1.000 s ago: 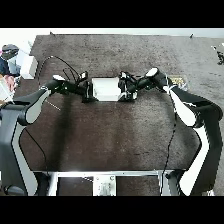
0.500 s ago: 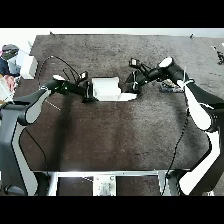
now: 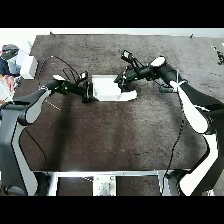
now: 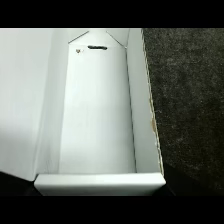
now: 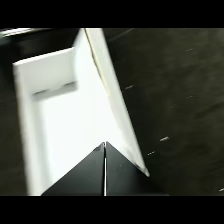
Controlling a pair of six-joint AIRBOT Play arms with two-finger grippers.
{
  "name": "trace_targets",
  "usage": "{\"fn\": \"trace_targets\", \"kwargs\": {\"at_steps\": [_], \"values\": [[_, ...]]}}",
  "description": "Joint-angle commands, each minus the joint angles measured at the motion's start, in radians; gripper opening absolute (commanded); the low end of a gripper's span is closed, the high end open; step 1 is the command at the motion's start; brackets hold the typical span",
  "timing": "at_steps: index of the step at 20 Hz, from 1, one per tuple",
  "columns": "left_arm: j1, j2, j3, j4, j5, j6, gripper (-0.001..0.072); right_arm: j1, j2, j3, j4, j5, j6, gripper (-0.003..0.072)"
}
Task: Fold the box and place the chain.
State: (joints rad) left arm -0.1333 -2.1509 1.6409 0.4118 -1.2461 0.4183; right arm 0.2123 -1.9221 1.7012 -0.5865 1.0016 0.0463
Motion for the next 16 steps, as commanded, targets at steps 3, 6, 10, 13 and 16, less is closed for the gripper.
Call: {"fn": "trace_targets", "kwargs": {"at_steps": [3,6,10,13,16], "values": [[0.001,-0.001,0.0,-0.001,0.0,0.0,0.0409,0.021,-0.045,0.0,0.0,-0.178,-0.009,0.0008],[0.001,-0.001,0.0,-0.001,0.0,0.0,0.0409,0.021,-0.079,0.0,0.0,-0.152,-0.009,0.0009],[0.001,0.0,0.0,-0.001,0.0,0.0,0.0409,0.021,-0.094,-0.001,-0.019,-0.142,-0.009,0.0008],[0.001,0.0,0.0,-0.001,0.001,0.0,0.0409,0.021,-0.109,-0.001,-0.023,-0.146,-0.01,0.0008],[0.001,0.0,0.0,-0.001,0.001,0.0,0.0409,0.021,-0.11,0.002,-0.03,-0.153,-0.01,0.0009]]}}
